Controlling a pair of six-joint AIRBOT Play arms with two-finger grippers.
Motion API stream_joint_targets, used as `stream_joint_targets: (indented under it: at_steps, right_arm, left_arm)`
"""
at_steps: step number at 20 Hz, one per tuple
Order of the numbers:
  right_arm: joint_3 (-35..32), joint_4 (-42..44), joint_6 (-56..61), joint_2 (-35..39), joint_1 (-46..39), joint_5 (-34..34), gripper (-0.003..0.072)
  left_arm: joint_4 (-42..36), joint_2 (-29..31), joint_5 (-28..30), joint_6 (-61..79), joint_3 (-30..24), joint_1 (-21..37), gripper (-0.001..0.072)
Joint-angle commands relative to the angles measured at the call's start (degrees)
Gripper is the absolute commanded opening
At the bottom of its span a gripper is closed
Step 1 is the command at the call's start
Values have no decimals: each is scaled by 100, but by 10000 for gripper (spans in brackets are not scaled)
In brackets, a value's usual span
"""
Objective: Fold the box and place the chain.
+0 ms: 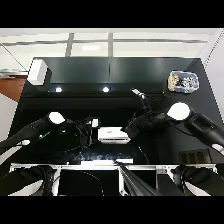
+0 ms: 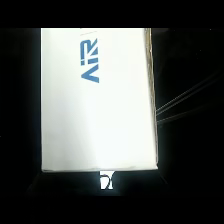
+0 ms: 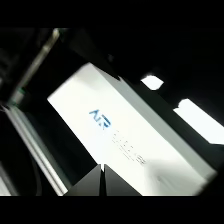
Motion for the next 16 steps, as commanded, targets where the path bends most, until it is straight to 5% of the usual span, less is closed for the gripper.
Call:
stream_joint_targets:
  at_steps: [1, 16]
  right_arm:
    - [-13, 1263, 118, -693, -63, 155, 31]
    - [-13, 846, 136, -1552, -63, 238, 32]
  left_arm:
    - [0, 0, -2, -7, -2, -2, 394]
    - [0, 0, -2, -9, -2, -2, 394]
